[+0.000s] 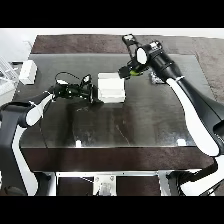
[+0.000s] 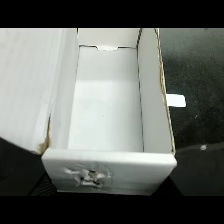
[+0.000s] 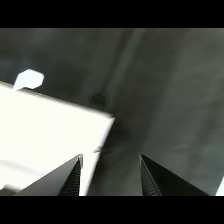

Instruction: Fold the box and place the chain.

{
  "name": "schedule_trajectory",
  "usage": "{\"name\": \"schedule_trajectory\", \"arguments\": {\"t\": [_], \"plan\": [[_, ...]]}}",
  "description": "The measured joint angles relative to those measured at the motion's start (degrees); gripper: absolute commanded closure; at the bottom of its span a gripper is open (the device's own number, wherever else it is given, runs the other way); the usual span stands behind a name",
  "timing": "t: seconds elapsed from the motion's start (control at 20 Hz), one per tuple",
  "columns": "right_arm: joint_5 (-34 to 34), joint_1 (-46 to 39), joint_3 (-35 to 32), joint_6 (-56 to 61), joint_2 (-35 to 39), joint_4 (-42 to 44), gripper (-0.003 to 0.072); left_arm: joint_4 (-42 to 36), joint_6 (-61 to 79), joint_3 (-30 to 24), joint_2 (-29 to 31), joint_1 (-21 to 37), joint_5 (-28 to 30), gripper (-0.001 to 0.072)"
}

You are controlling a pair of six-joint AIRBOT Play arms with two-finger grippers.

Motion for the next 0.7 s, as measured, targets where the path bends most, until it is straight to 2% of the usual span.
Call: {"name": "schedule_trajectory", "arguments": {"t": [0.15, 0.3, 0.45, 0.7], "plan": [[-1.53, -3.69, -0.94, -1.44, 1.09, -6.93, 0.0235, 0.02, -0.17, 0.00, 0.00, 0.00, -0.02, 0.0187], [-5.81, -9.81, -3.32, -2.38, 1.46, -8.41, 0.0235, 0.04, -0.24, 0.00, 0.00, 0.00, -0.04, 0.0188], [-12.09, -16.44, -5.46, -5.68, 0.61, -4.02, 0.0234, 0.04, -0.26, 0.00, 0.00, 0.00, -0.04, 0.0187], [-16.81, -25.35, -6.49, -13.68, -3.72, 5.46, 0.0212, 0.04, -0.33, 0.00, 0.00, 0.00, -0.04, 0.0187]]}}
